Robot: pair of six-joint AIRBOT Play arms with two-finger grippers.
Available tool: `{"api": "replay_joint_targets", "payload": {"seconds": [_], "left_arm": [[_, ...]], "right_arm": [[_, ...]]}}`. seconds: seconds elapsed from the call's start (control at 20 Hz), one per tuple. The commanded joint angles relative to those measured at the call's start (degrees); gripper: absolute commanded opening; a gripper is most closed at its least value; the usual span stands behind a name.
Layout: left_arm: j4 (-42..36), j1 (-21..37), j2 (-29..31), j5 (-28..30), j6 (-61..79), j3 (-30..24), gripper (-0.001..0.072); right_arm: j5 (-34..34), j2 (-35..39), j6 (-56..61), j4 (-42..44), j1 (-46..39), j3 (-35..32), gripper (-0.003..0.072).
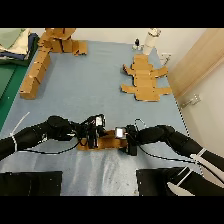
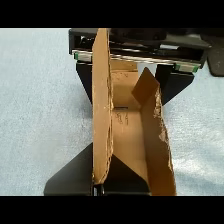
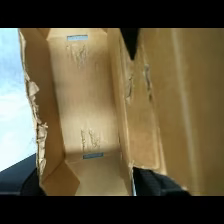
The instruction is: Fold the box.
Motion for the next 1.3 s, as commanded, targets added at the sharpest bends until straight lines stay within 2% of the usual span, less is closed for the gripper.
{"api": "replay_joint_targets", "payload": {"seconds": [0.0, 0.05, 0.1, 0.65, 0.8, 1.25], "left_arm": [[0.0, 0.0, 0.0, 0.0, 0.0, 0.0, 0.0012], [0.0, 0.0, 0.0, 0.0, 0.0, 0.0, 0.0012], [0.0, 0.0, 0.0, 0.0, 0.0, 0.0, 0.0012], [0.0, 0.0, 0.0, 0.0, 0.0, 0.0, 0.0012], [0.0, 0.0, 0.0, 0.0, 0.0, 0.0, 0.0012], [0.0, 0.0, 0.0, 0.0, 0.0, 0.0, 0.0012]], "right_arm": [[0.8, -0.1, -0.1, 1.0, 0.0, 0.1, 0.0685], [0.7, -0.1, -0.1, 1.1, 0.0, 0.1, 0.0652], [0.5, -0.1, -0.1, 1.1, 0.0, 0.1, 0.0577], [0.5, -2.1, -0.1, 1.1, 0.0, 0.1, 0.0575], [0.0, -2.0, -0.1, 1.1, 0.0, 0.1, 0.0511], [0.2, -2.0, -0.1, 1.0, 0.0, 0.1, 0.0510]]}}
